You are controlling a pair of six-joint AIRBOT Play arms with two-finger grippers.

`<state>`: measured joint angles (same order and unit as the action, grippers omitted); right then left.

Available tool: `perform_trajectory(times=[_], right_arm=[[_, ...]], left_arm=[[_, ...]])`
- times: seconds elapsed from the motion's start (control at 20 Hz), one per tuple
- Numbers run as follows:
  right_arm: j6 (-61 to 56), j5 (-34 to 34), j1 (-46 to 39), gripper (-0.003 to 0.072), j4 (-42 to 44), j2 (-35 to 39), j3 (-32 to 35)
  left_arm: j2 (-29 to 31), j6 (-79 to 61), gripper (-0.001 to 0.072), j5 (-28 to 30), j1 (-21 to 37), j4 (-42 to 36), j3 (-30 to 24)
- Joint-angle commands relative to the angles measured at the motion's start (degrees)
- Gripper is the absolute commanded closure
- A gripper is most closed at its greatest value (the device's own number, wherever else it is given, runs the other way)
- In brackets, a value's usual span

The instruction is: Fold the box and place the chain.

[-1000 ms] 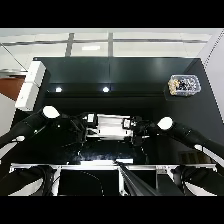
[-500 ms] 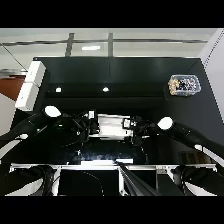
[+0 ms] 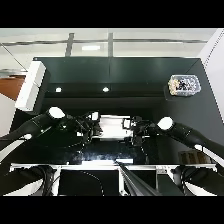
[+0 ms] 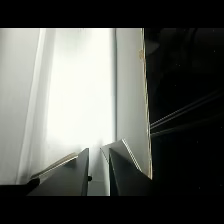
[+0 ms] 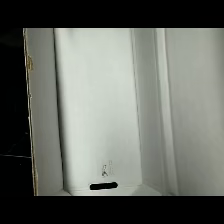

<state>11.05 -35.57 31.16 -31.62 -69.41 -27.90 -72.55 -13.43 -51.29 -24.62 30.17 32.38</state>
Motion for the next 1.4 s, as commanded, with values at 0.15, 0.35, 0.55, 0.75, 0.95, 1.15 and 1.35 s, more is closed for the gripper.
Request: perform_trajectory(times=[0.15, 0.35, 0.55, 0.75, 0.95, 1.15, 1.35], right_arm=[[-0.07, 0.07, 0.07, 0.0161, 0.07, -0.04, 0.00], [-0.07, 0.07, 0.07, 0.0161, 0.07, -0.04, 0.00], [-0.07, 0.07, 0.07, 0.0161, 0.07, -0.04, 0.00], [-0.09, 0.07, 0.07, 0.0161, 0.09, -0.04, 0.00], [-0.07, 0.09, 0.07, 0.0161, 0.09, -0.04, 0.00], [-0.07, 0.07, 0.07, 0.0161, 0.07, -0.04, 0.00], [-0.09, 0.09, 0.07, 0.0161, 0.07, -0.04, 0.00]], left_arm=[[-0.09, -0.07, 0.0484, 0.48, -0.33, -0.24, -0.02], [-0.09, 0.11, 0.0491, 1.05, -0.33, -0.07, -0.02], [1.18, 3.58, 0.0682, -1.20, 0.87, 2.84, 0.66], [10.78, 18.93, 0.0682, -7.67, 8.66, 12.35, 0.76], [16.81, 57.79, 0.0681, -11.91, 24.11, 19.61, 0.61], [16.48, 72.74, 0.0681, -13.57, 37.22, 19.74, -1.64], [16.04, 77.05, 0.0680, -10.45, 40.65, 17.99, -8.00]])
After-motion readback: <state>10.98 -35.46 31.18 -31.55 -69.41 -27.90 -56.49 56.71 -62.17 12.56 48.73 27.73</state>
